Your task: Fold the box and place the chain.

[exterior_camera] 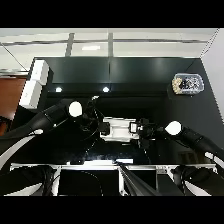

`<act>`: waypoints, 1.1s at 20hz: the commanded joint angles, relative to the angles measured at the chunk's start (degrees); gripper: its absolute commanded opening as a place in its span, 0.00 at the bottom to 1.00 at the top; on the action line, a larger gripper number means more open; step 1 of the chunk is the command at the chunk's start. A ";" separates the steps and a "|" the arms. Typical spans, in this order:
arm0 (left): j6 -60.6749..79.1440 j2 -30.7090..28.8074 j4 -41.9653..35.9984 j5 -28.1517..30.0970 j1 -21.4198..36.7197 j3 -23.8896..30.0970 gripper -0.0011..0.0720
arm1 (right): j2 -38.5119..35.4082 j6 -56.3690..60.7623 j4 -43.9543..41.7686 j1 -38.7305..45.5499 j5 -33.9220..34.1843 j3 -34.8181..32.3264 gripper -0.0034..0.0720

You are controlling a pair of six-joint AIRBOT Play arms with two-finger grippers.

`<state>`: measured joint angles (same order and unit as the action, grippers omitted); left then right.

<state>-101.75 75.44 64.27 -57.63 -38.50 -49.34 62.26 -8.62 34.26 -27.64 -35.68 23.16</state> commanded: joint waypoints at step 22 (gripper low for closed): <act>-24.24 10.32 17.57 -3.61 -11.41 -10.95 0.39 | -0.02 -0.02 0.24 0.02 0.31 0.04 0.62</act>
<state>-124.55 85.21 81.65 -62.22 -49.74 -59.88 62.26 -8.64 34.50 -27.64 -35.33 23.16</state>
